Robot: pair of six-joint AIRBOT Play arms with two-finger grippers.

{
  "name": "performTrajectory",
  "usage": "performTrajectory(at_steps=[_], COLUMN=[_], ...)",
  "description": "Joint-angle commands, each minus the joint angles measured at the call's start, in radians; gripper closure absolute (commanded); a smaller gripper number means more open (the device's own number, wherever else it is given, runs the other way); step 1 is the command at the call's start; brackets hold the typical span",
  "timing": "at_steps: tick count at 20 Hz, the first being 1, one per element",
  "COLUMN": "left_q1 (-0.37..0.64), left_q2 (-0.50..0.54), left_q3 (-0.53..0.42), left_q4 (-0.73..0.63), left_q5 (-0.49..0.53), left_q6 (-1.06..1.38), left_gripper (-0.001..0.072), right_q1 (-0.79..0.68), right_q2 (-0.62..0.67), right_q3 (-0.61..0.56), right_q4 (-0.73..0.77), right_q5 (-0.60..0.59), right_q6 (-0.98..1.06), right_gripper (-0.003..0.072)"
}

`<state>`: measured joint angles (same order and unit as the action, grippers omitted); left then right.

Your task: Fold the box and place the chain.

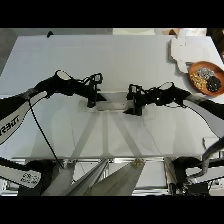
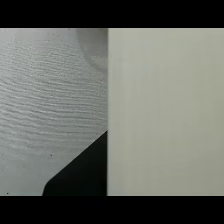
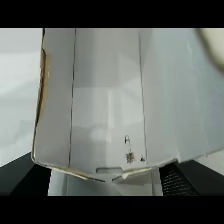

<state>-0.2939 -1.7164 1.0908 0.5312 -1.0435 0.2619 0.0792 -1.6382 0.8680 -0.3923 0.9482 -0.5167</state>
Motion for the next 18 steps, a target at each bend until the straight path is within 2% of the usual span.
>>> performTrajectory(at_steps=[1, 18], left_q1=[0.000, 0.000], left_q2=[0.000, 0.000], left_q3=[0.000, 0.000], left_q4=[0.001, 0.001], left_q5=[0.000, 0.000], left_q6=[0.000, 0.000], left_gripper=[0.0697, 0.0697], right_q1=[0.013, 0.023], right_q2=[-0.001, 0.027], right_q3=[-0.004, -0.051], right_q4=[0.025, 0.074], right_q5=[0.013, -0.036], right_q6=[-0.017, 0.025], right_gripper=[-0.0002, -0.0002])
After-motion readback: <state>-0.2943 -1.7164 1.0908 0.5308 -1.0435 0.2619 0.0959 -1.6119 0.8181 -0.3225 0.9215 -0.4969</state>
